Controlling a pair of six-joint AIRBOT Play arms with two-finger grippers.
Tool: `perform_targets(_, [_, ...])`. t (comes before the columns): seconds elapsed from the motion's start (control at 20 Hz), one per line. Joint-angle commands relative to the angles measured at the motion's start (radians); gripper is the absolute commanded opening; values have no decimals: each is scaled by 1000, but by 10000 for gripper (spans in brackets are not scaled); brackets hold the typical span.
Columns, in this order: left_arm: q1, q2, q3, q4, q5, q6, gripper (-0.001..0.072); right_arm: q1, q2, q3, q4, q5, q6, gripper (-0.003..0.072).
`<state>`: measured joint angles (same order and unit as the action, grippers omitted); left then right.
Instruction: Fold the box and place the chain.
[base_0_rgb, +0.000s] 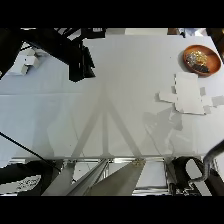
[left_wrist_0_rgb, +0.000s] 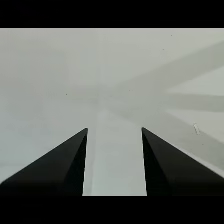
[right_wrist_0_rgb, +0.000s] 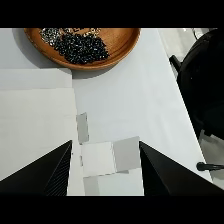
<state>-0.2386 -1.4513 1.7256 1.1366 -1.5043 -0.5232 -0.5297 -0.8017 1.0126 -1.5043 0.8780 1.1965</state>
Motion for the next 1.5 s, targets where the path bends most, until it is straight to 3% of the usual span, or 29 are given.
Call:
perform_targets(0.0, [0,1,0,0,0,0,377,1,0,1,0,0,0,452])
perform_targets(0.3, [0,1,0,0,0,0,377,0,-21,1,-58,-43,0,433])
perform_targets(0.55, [0,1,0,0,0,0,377,-20,-152,2,-107,-87,1,436])
perform_targets(0.95, [0,1,0,0,0,0,377,-259,-367,2,-50,-121,3,435])
perform_targets(1.05, [0,1,0,0,0,0,377,-322,-418,2,-7,-132,-4,435])
perform_targets(1.45, [0,1,0,0,0,0,377,-470,-641,5,415,-116,-303,405])
